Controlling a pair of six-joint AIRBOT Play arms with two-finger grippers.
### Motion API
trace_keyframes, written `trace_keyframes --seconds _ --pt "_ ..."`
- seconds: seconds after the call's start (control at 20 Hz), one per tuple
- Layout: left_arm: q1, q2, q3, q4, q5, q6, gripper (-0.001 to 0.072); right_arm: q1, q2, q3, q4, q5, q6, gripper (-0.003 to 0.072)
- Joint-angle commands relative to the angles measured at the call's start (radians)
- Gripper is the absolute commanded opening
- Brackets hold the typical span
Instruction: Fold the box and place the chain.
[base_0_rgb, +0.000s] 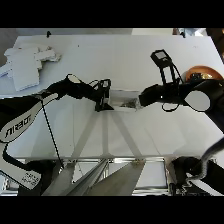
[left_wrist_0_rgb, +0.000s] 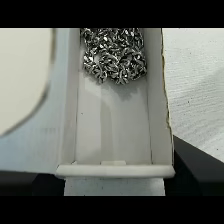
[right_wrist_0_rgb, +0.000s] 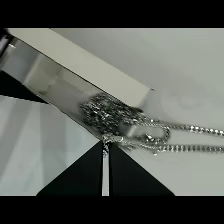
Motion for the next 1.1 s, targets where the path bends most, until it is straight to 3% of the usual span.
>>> trace_keyframes --seconds 0.0,0.15,0.3,0.55,0.75,0.9,1.05 --pt "0.001 0.0 0.001 0.0 0.0 0.0 0.0344 0.031 -0.002 0.029 0.237 -0.103 -0.204 0.0011" --pt "0.001 0.0 0.001 0.0 0.0 0.0 0.0344 0.031 -0.019 0.029 0.378 -0.217 -0.396 0.0012" --pt "0.001 0.0 0.001 0.0 0.0 0.0 0.0344 0.031 -0.055 0.034 0.459 -0.356 -0.451 0.0007" --pt "0.001 0.0 0.001 0.0 0.0 0.0 0.0344 0.031 -0.107 0.058 0.709 -0.312 -0.743 0.0006" --pt "0.001 0.0 0.001 0.0 0.0 0.0 0.0344 0.031 -0.195 0.057 0.558 -0.151 -0.697 0.001" --pt "0.001 0.0 0.001 0.0 0.0 0.0 0.0344 0.031 -0.265 0.057 0.227 -0.154 -0.479 0.001" --pt "0.001 0.0 0.001 0.0 0.0 0.0 0.0344 0.029 -0.308 0.057 0.116 -0.121 -0.415 0.0011"
